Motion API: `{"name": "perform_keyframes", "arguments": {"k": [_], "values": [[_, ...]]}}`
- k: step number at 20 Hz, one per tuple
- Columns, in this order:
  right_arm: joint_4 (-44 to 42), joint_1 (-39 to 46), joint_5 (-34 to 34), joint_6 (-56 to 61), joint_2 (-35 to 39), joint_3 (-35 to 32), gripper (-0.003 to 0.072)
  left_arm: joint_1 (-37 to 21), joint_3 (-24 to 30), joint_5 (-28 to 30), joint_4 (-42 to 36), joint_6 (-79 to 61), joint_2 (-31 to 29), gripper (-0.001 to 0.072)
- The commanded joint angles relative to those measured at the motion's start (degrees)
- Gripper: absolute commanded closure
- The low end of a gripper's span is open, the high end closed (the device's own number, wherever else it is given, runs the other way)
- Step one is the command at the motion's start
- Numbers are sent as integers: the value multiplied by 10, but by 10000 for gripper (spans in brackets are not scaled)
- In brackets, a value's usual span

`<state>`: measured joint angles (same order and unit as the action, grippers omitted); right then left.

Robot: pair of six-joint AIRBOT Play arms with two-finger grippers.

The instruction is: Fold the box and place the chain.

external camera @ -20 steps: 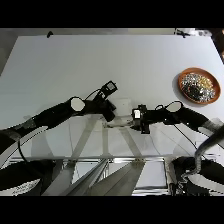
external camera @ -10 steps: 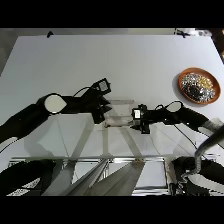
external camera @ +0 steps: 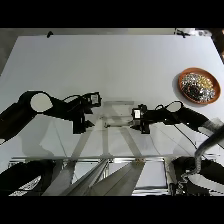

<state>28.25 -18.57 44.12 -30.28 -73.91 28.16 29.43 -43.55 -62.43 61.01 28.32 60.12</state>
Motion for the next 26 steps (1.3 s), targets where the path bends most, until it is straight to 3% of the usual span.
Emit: {"name": "perform_keyframes", "arguments": {"k": [1, 9, 17, 20, 24, 26], "values": [[0, 0, 0, 0, 0, 0, 351, 0, 0, 0, 29, -3, 40, 194], [0, 0, 0, 0, 0, 0, 351, 21, 0, 101, -5, -159, 156, 194], [0, 0, 0, 0, 0, 0, 351, 21, 8, 122, -47, -208, 170, 235], [0, 0, 0, 0, 0, 0, 351, 26, 20, 129, -67, -209, 170, 279], [0, 0, 0, 0, 0, 0, 351, 40, 22, 130, -112, -244, 170, 462], [0, 0, 0, 0, 0, 0, 351, 45, 22, 141, -118, -254, 170, 462]]}}
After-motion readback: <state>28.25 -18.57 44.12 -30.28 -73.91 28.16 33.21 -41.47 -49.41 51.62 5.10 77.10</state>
